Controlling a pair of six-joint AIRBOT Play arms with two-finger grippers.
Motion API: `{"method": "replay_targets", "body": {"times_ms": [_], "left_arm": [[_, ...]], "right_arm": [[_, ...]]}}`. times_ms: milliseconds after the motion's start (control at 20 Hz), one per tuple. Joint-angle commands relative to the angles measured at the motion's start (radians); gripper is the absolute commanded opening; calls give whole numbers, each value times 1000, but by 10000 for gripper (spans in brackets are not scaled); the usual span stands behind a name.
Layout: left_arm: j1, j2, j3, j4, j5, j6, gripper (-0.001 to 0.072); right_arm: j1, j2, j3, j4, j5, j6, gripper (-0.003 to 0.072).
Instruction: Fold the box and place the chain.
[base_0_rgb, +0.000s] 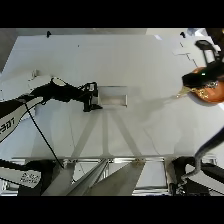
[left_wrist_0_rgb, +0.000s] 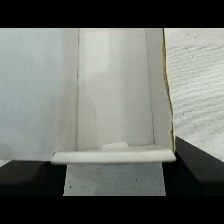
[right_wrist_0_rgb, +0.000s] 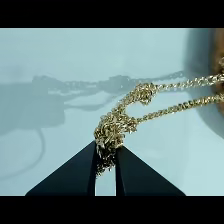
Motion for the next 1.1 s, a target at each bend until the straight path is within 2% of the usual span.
{"method": "replay_targets", "body": {"times_ms": [0,200,450,800,1050], "left_arm": [[0,1,0,0,0,0,217],[0,1,0,0,0,0,217],[0,1,0,0,0,0,217],[0,1,0,0,0,0,217],[0,1,0,0,0,0,217]], "right_arm": [[143,-9,1,27,-9,1,13],[241,-68,1,92,-23,1,14],[372,-134,1,192,-129,0,14],[525,-159,2,222,-275,-1,13],[537,-159,2,433,-340,-158,14]]}}
